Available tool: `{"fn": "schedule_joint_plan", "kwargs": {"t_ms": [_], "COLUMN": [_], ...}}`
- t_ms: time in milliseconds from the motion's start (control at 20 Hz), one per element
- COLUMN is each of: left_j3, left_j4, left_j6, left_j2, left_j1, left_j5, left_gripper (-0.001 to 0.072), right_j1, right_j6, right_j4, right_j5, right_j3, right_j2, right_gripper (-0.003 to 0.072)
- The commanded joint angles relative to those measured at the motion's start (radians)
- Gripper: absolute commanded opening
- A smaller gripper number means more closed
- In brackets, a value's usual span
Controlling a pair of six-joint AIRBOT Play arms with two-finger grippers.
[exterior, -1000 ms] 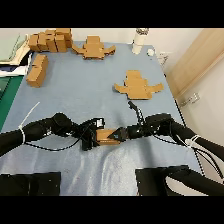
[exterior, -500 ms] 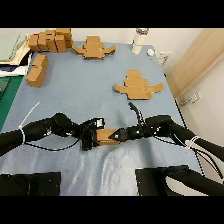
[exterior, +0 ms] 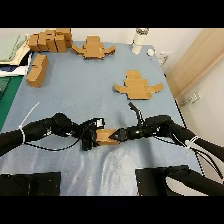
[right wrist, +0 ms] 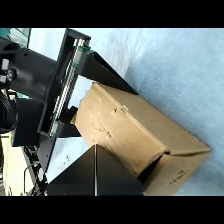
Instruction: Fold the box.
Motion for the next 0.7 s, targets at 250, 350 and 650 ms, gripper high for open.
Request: {"fn": "schedule_joint_plan", "kwargs": {"t_ms": [250,350,650], "left_j3": [0.001,0.001,0.001], "left_j4": [0.000,0.000,0.000], "left_j6": [0.000,0.000,0.000], "left_j2": [0.000,0.000,0.000], "left_j1": [0.000,0.000,0.000], "left_j5": [0.000,0.000,0.000], "left_gripper": [0.0372,0.0372,0.0372], "right_j1": [0.022,0.022,0.022], "right_j6": [0.001,0.001,0.001], "right_j4": [0.002,0.002,0.002], "right_j5": [0.017,0.018,0.024], "right_j3": [-0.013,-0.013,-0.013], "right_j2": [0.000,0.000,0.000], "right_gripper": [0.0001,0.0001,0.0001]}}
